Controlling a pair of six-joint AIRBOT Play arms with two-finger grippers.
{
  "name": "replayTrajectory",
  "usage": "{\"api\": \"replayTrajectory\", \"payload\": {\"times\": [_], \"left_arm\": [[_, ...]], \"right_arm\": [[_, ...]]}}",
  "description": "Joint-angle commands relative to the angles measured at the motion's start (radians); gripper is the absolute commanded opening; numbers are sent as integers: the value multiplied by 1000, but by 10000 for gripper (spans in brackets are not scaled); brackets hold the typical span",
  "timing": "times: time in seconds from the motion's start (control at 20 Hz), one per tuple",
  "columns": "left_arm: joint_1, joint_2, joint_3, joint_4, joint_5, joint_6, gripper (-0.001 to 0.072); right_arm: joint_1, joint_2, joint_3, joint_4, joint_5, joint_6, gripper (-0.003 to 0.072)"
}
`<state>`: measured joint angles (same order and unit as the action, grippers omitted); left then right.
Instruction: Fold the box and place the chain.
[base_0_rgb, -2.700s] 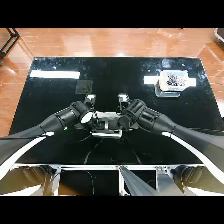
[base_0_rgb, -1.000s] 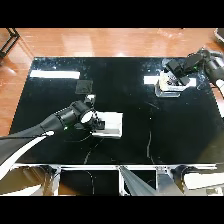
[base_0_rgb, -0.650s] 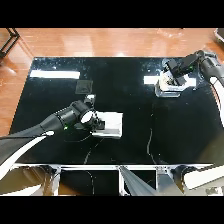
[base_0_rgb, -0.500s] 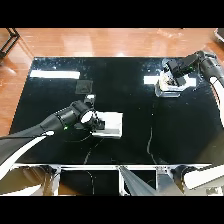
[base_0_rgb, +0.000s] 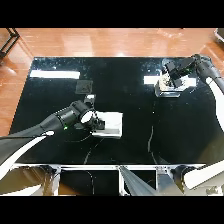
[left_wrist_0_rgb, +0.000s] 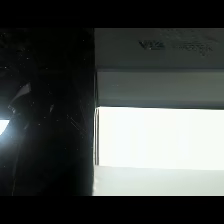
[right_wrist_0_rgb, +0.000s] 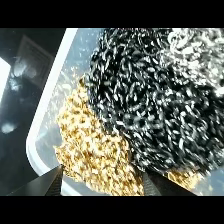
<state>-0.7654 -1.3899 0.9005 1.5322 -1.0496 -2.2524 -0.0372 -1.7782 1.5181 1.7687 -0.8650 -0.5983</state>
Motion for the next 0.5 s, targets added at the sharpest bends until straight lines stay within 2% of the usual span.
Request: {"api": "replayTrajectory", "payload": {"times": [0.0, 0.05, 0.1, 0.15, 0.2, 0.25, 0.45], "left_arm": [[1, 0, 0, 0, 1, 0, 26], [1, 0, 0, 0, 1, 0, 26], [0, 0, 0, 0, 1, 0, 26], [0, 0, 0, 0, 1, 0, 26], [0, 0, 0, 0, 0, 0, 26], [0, 0, 0, 0, 0, 0, 26], [0, 0, 0, 0, 1, 0, 26]], "right_arm": [[0, -21, 0, 21, 16, 0, 525], [0, -22, 0, 15, 17, 0, 524], [0, -22, 0, 11, 19, -3, 440], [0, -21, 1, 15, 29, -37, 215], [0, -21, 5, 29, 35, -99, 101], [0, -21, 15, 37, 31, -168, 24], [-10, 0, 70, 37, -56, -305, 22]]}}
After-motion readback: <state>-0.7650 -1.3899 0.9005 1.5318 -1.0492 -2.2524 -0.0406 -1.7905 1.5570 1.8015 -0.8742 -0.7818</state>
